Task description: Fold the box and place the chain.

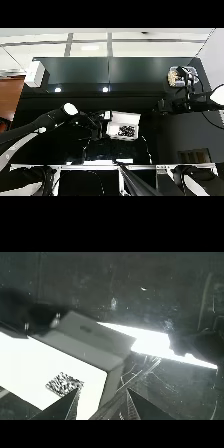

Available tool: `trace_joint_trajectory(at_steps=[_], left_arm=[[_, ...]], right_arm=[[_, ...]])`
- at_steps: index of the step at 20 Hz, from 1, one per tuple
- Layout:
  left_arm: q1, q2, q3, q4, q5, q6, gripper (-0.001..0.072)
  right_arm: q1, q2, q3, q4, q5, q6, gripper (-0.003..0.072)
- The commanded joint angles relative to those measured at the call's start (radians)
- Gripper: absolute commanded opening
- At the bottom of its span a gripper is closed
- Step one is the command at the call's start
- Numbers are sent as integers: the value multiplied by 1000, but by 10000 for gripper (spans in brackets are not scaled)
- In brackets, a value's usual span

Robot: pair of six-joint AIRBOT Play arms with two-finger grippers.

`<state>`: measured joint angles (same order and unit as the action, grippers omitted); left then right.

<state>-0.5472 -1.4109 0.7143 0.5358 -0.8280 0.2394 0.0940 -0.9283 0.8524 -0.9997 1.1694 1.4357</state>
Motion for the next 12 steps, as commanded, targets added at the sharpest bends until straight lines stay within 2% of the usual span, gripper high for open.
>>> trace_joint_trajectory(at_steps=[1, 3, 6, 10, 11, 12], left_arm=[[-10, -1, 1, 7, -5, 0, 661], [-10, 0, 1, 10, -1, -1, 405], [-10, 1, 1, 10, 82, -69, 399], [-10, 2, 1, 10, 130, -82, 399], [-10, 2, 1, 8, 142, -98, 399], [-10, 3, 1, 6, 140, -98, 399]], right_arm=[[0, 0, 1, 0, -5, 0, 373], [0, 0, 1, 0, -5, 0, 373], [9, -1, 1, 0, -1, -19, 373], [44, -45, 2, 6, -156, 19, 378], [44, -72, 3, 21, -174, 26, 454], [44, -104, 6, 45, -202, 13, 684]])
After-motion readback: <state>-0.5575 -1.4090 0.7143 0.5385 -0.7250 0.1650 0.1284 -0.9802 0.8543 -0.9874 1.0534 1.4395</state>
